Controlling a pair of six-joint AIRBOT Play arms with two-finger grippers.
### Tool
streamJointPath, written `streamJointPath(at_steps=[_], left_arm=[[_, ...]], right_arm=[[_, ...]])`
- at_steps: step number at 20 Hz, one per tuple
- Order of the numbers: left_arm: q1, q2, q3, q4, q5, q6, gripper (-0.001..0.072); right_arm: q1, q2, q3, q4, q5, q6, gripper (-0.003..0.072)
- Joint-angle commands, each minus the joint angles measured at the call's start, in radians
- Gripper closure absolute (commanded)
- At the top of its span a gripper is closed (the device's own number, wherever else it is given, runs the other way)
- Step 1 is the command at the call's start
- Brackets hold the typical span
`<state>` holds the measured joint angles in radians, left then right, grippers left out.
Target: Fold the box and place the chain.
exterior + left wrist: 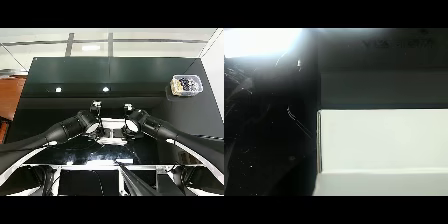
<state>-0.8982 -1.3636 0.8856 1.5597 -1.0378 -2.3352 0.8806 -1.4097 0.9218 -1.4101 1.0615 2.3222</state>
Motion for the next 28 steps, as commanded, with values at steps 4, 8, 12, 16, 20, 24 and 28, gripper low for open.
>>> streamJointPath(at_steps=[4, 8, 12, 16, 20, 24, 28], left_arm=[[0.000, 0.000, 0.000, 0.002, 0.005, 0.002, 0.0679], [0.000, 0.000, 0.000, 0.002, 0.005, 0.002, 0.0679], [0.000, 0.000, 0.000, 0.002, 0.005, 0.002, 0.0678], [0.000, 0.000, 0.000, 0.002, 0.005, 0.002, 0.0679], [0.000, 0.000, 0.000, 0.002, 0.005, 0.002, 0.0679], [0.000, 0.000, 0.000, 0.002, 0.005, 0.002, 0.0679], [0.000, 0.000, 0.000, 0.002, 0.005, 0.002, 0.0679]], right_arm=[[0.001, 0.003, 0.000, -0.005, 0.011, -0.002, 0.0382], [0.001, 0.006, 0.000, -0.005, 0.013, -0.002, 0.0382], [0.001, 0.006, 0.000, -0.004, 0.034, -0.002, 0.0534], [0.001, 0.006, 0.000, -0.002, 0.033, -0.002, 0.0627], [0.001, 0.006, 0.000, -0.003, 0.029, -0.003, 0.0625], [0.001, 0.011, 0.000, -0.005, 0.030, -0.003, 0.0351], [-0.002, 0.078, 0.000, -0.042, 0.040, -0.014, 0.0248]])
